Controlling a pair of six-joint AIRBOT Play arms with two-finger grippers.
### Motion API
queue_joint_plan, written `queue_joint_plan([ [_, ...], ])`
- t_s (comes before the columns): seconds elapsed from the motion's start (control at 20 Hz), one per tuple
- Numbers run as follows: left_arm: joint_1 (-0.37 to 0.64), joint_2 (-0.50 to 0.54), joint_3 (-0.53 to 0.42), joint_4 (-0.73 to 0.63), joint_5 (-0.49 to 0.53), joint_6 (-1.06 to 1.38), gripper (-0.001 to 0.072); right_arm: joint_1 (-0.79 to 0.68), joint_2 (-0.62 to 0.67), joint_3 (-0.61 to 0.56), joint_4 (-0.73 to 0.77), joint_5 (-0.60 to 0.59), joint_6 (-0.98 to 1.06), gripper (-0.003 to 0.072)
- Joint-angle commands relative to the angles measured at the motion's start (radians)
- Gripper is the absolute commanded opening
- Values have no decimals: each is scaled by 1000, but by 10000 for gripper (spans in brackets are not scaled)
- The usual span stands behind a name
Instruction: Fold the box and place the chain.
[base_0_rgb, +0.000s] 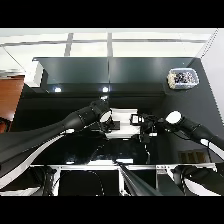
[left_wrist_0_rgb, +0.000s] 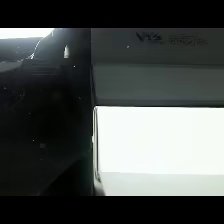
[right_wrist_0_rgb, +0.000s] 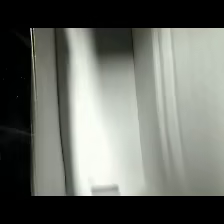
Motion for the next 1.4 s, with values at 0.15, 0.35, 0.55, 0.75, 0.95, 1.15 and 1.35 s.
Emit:
queue_joint_plan([
  [0.15,-1,0,1,6,-17,9,25,0,58,27,-148,87,95,720],
  [0.35,-1,0,1,4,-21,32,24,0,145,34,-351,143,165,720],
  [0.55,2,0,1,7,-49,32,24,0,165,34,-370,145,180,720],
  [0.75,4,0,2,11,-64,36,24,0,165,34,-370,121,180,720],
  [0.95,3,0,3,14,-64,51,24,1,164,34,-305,119,166,720],
  [1.15,3,0,3,14,-64,54,24,1,163,34,-223,106,129,403],
  [1.35,3,0,3,15,-62,54,24,1,163,32,-223,135,130,189],
])
